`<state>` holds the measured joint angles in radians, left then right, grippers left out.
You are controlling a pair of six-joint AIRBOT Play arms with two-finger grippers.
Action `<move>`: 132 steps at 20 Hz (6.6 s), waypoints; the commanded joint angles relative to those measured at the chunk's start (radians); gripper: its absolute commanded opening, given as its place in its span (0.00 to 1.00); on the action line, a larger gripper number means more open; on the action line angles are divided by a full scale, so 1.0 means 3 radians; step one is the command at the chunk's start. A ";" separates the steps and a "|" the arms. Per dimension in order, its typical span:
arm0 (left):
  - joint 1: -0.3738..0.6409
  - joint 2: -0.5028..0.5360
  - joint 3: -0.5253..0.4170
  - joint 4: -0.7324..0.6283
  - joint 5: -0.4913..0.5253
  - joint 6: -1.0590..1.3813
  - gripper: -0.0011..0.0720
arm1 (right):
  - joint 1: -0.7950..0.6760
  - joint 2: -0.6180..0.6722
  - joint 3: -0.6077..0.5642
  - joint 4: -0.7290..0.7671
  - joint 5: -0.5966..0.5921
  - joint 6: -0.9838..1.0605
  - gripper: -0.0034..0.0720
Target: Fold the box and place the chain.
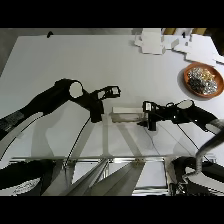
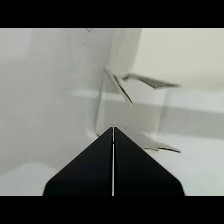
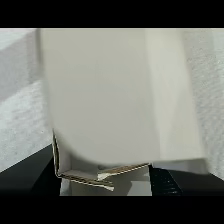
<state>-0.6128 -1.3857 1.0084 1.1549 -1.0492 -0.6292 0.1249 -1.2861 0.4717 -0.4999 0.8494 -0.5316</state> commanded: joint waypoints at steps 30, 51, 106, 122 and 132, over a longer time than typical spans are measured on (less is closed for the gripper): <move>0.0019 -0.0285 -0.0156 -0.0381 0.0153 0.1528 0.40 | 0.0003 0.0000 0.0000 0.0000 0.0001 0.0000 0.58; -0.0173 -0.0281 -0.0272 -0.1007 0.0781 0.1859 0.26 | 0.0003 0.0000 0.0000 0.0000 0.0001 0.0000 0.58; 0.0259 0.0146 -0.0645 -0.1287 0.0557 -0.2439 0.03 | 0.0003 0.0000 0.0000 0.0000 0.0001 0.0000 0.58; 0.0094 0.0134 -0.0533 -0.1371 0.0623 -0.2388 0.42 | 0.0003 0.0000 0.0000 0.0000 0.0001 0.0000 0.58; -0.0177 0.0014 -0.0332 -0.0702 0.0746 -0.3001 0.42 | 0.0003 0.0000 0.0000 0.0000 0.0001 0.0000 0.58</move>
<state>-0.6434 -1.3720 0.8814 0.8631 -0.8284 -1.4437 0.1249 -1.2861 0.4717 -0.4999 0.8494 -0.5320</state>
